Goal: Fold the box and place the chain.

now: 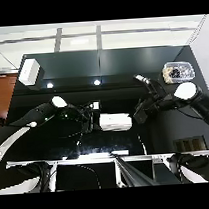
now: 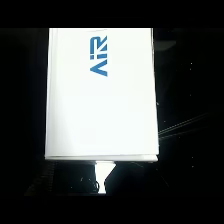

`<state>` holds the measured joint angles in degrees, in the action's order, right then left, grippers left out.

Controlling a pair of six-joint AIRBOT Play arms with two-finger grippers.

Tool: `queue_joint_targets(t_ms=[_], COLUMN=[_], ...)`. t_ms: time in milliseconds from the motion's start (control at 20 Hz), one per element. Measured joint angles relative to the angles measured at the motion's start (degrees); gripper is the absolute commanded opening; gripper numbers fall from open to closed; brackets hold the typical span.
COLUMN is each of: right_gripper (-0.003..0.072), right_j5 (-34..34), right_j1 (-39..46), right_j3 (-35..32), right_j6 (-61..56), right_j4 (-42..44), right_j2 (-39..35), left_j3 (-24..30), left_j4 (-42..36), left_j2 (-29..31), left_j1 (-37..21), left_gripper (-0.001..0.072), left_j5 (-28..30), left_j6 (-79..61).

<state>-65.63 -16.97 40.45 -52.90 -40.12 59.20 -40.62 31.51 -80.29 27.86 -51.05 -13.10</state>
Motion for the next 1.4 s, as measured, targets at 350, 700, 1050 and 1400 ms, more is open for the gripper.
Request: queue_joint_targets(t_ms=[350,700,1050,1400], right_gripper=[0.002,0.002,0.0019,0.002], right_j5=[6.5,10.8,10.1,-3.7], right_j1=[-2.6,-3.7,-3.3,6.1], right_j3=[-7.7,-8.6,-7.3,0.4], right_j6=[-7.6,-10.1,-7.5,-5.6], right_j4=[20.4,17.5,15.9,14.8], right_j2=[2.2,7.8,9.3,-0.9], left_j3=[0.0,0.0,0.0,0.0], left_j4=[0.0,0.0,0.0,0.2], left_j2=[0.0,0.0,0.0,1.4], left_j1=[0.0,0.0,0.0,-0.1], left_gripper=[0.0445,0.0445,0.0445,0.0713], left_j5=[0.0,0.0,0.0,-0.9], left_j6=[0.0,0.0,0.1,0.9])
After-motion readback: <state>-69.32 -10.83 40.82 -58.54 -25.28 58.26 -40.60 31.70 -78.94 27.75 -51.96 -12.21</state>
